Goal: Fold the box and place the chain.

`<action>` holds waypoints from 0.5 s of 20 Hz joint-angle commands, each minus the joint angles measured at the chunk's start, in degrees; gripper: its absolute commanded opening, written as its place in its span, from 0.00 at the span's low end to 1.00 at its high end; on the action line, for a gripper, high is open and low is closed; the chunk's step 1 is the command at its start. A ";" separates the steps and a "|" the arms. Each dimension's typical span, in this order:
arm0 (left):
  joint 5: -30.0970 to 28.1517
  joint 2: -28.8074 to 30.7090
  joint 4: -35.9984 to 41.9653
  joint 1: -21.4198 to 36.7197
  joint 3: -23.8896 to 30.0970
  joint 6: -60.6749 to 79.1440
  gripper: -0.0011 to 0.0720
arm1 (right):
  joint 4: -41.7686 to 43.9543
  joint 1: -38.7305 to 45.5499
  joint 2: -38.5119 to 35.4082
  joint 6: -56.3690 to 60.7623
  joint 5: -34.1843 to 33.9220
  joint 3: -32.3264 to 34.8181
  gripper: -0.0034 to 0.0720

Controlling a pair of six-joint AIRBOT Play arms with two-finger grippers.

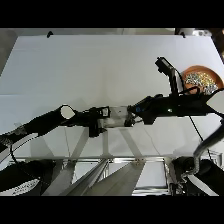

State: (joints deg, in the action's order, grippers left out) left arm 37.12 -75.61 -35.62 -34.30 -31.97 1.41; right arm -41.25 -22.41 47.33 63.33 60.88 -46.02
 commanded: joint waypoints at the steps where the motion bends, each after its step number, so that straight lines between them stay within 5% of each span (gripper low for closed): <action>1: -0.02 0.00 0.00 0.00 0.04 0.02 0.30 | 0.94 -1.60 1.55 -2.69 -1.60 2.89 0.07; 10: -0.02 0.00 0.00 0.00 0.04 0.02 0.30 | 2.73 -9.53 13.66 -3.45 -16.41 9.35 0.07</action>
State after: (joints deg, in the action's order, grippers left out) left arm 37.10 -75.61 -35.62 -34.30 -31.97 1.41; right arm -39.55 -29.69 56.75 60.14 48.45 -37.43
